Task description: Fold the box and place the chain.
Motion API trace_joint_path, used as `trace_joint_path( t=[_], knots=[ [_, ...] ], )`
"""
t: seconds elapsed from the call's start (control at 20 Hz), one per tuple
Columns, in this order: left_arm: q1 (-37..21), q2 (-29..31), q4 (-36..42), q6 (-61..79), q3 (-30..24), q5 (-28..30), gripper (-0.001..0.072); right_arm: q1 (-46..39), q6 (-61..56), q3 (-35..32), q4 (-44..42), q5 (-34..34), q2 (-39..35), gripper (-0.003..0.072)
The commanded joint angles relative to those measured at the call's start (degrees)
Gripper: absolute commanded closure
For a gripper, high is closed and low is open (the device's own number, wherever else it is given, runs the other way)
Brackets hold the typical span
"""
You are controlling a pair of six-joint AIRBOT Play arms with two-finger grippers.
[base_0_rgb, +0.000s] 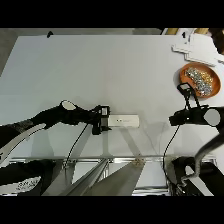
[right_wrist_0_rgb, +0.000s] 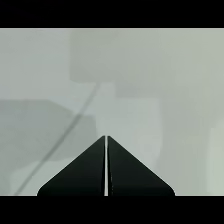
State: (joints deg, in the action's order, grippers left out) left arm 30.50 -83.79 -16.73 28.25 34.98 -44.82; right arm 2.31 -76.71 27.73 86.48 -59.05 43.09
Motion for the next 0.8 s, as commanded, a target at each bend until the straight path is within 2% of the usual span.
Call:
trace_joint_path(
  t=[0.0, 0.6, 0.75],
  knots=[
    [0.0, 0.0, 0.0, 0.0, 0.0, 0.0, 0.0662, -1.6, -1.4, -1.4, 1.1, -3.0, -0.1, 0.0668],
    [0.0, 0.0, 1.3, -0.2, 0.0, -0.1, 0.0662, -1.6, -1.4, -1.4, 1.1, -2.9, -0.1, 0.0668],
    [-0.1, 0.1, -0.7, -3.0, 0.0, 0.0, 0.0662, -1.6, -1.4, -1.4, 1.1, -2.9, -0.1, 0.0668]
  ],
)
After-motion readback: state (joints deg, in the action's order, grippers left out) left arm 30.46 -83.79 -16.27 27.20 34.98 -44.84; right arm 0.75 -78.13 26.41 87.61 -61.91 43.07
